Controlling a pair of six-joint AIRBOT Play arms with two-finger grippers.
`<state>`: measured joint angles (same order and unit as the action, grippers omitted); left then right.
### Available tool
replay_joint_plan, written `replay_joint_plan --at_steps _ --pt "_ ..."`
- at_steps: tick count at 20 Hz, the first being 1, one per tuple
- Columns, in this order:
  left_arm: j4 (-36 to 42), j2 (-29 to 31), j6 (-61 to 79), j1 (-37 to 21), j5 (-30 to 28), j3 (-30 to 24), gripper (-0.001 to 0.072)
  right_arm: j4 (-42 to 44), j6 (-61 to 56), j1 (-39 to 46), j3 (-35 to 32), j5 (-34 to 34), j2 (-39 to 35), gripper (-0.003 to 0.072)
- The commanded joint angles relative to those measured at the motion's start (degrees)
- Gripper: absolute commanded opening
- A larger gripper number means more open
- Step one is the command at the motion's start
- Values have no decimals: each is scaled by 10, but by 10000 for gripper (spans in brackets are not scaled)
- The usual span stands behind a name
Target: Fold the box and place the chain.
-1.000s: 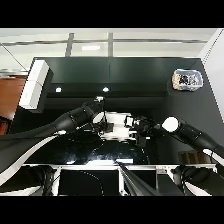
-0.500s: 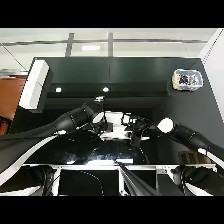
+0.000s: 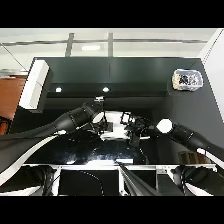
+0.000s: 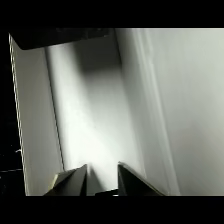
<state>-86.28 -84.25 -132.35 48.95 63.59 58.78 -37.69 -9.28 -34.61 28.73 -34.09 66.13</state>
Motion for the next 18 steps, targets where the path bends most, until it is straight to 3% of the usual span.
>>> replay_joint_plan --at_steps 1,2,3,8,12,16,18 --pt "0 0 1 0 1 0 33 -5 -2 0 1 3 -1 220" --pt "0 0 1 0 1 0 33 -5 -2 0 1 2 -5 166" --pt "0 0 1 0 1 0 33 -9 -4 4 1 -4 -14 45" --pt "0 0 1 0 2 0 33 -13 -64 96 2 -78 -100 47" --pt "0 0 1 0 -1 0 33 -15 -165 208 3 -200 -146 47" --pt "0 0 1 -1 -1 0 33 -57 -429 352 3 -193 -145 48" --pt "0 0 1 -1 -1 0 33 -146 -659 416 1 -205 -143 48"
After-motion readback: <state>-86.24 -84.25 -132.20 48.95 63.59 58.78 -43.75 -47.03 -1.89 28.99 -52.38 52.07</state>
